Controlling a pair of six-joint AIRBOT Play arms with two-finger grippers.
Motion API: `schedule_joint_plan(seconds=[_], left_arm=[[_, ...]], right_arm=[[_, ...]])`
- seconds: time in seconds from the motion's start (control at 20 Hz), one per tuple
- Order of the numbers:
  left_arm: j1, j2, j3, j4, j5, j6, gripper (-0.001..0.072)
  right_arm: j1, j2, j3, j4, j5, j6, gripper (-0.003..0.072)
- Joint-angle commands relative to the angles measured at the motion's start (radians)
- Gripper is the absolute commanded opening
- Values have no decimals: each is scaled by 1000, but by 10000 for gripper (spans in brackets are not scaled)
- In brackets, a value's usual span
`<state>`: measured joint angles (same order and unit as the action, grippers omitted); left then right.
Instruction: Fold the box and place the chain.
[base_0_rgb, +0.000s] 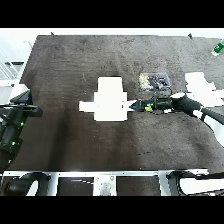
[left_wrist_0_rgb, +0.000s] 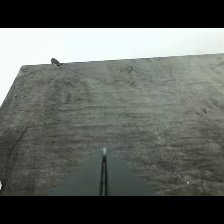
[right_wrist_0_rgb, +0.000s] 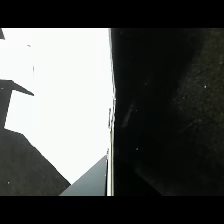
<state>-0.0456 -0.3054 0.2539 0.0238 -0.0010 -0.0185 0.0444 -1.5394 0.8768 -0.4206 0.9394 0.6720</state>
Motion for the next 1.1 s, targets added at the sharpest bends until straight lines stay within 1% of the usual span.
schedule_joint_plan(seconds=[0.0, 0.05, 0.1, 0.15, 0.2, 0.35, 0.45, 0.55, 0.7, 0.85, 0.9, 1.05], left_arm=[[0, 1, 1, 1, -32, 1, 23], [0, 1, 1, 2, -38, 1, 145], [0, 1, 1, 2, -44, 1, 570], [0, 1, 1, -1, -49, 0, 699], [0, 1, 2, 0, -53, 0, 612], [0, -6, 3, 2, -89, 1, 608], [0, -69, 24, 3, -97, 2, 607], [0, -197, 88, 8, -152, 3, 607], [0, -449, 241, 52, -264, 5, 607], [0, -669, 395, 117, -416, -13, 607], [0, -740, 454, 164, -481, -62, 607], [0, -926, 655, 452, -679, -314, 607]], right_arm=[[10, -7, 7, -10, -17, 0, 9], [10, -7, 7, -10, -16, 1, 9], [10, -7, 7, -10, -16, 1, 9], [10, -6, 7, -10, -16, 5, 9], [10, -6, 6, -10, -15, 5, 9], [10, -6, 6, 2, -15, 4, 9], [10, -6, 7, 46, -29, -4, 9], [10, -6, 6, 46, -36, -4, 9], [11, -6, 7, 47, -26, -22, 10], [24, -6, 6, 43, -20, -41, 10], [26, -7, 5, 42, -21, -41, 10], [31, -7, 5, 42, -23, -46, 10]])
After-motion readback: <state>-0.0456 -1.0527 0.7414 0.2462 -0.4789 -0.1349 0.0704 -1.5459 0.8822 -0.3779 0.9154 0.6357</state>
